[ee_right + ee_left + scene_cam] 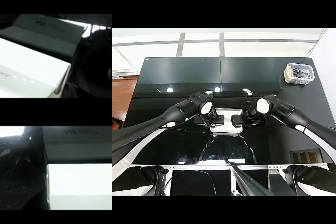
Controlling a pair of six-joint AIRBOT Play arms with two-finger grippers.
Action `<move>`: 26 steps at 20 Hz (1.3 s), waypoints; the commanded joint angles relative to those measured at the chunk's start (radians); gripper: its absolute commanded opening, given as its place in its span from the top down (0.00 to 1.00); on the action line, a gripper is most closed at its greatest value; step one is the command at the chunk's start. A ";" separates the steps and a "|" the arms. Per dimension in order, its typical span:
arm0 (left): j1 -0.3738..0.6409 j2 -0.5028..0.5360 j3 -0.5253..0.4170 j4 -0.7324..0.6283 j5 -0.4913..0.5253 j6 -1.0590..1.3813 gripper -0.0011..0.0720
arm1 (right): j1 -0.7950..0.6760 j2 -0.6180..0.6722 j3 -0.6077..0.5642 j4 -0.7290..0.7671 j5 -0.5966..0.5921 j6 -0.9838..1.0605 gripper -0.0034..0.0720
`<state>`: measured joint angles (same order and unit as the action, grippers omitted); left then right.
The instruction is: Fold the box and place the chain.
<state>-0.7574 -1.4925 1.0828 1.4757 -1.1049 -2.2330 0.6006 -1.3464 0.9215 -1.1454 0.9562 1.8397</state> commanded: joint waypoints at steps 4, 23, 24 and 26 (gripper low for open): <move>0.001 0.000 0.001 0.000 -0.002 0.001 0.95 | 0.018 -0.011 0.020 -0.045 0.051 0.042 0.52; 0.001 0.000 0.001 0.005 -0.003 0.001 0.95 | 0.127 -0.163 0.192 -0.251 0.208 0.364 0.55; 0.001 0.000 0.001 0.005 -0.003 0.001 0.95 | 0.132 -0.172 0.192 -0.247 0.211 0.362 0.55; 0.001 0.000 0.001 0.005 -0.004 0.001 0.95 | 0.134 -0.175 0.192 -0.247 0.203 0.358 0.55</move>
